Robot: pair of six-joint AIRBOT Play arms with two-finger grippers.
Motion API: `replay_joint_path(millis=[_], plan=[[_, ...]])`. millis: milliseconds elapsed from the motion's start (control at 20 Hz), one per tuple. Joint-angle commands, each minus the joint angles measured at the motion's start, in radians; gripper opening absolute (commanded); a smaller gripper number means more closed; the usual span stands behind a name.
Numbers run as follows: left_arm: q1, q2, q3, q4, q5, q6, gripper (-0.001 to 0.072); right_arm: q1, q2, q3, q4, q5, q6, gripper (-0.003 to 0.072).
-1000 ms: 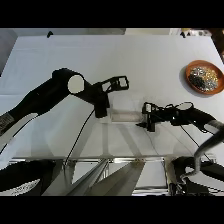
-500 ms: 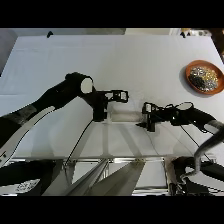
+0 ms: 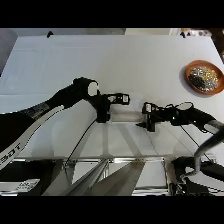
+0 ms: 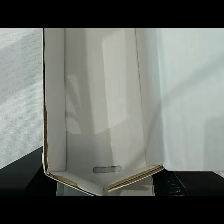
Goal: Fold the box and place the chain.
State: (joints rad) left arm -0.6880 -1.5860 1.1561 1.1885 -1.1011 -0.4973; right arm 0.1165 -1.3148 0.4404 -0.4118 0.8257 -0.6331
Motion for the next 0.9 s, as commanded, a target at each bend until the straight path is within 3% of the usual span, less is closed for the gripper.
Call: replay_joint_path(millis=[0,100,300,350,550,650,850], plan=[[-0.005,-0.008,-0.008,-0.024,0.024,0.004,0.0371,0.0,0.001,0.0,0.0,0.0,0.0,0.032],[-0.006,-0.008,-0.011,-0.025,0.024,0.017,0.0324,0.0,0.001,0.0,0.0,0.0,0.0,0.032],[-0.021,-0.008,-0.039,-0.055,0.026,0.128,0.0311,0.0,0.001,0.0,0.0,0.0,0.0,0.032],[-0.024,-0.008,-0.039,-0.055,0.034,0.133,0.026,0.0,0.001,0.0,0.0,0.0,0.0,0.032],[-0.024,-0.008,-0.039,-0.067,0.07,0.131,0.0244,0.0,0.001,0.0,0.0,0.0,0.0,0.032],[-0.024,-0.008,-0.039,-0.086,0.074,0.131,0.0139,0.0,0.001,0.0,0.0,0.0,0.0,0.032],[-0.034,-0.008,-0.039,-0.105,0.108,0.129,0.0135,0.0,0.001,0.0,0.0,0.0,0.0,0.032]])
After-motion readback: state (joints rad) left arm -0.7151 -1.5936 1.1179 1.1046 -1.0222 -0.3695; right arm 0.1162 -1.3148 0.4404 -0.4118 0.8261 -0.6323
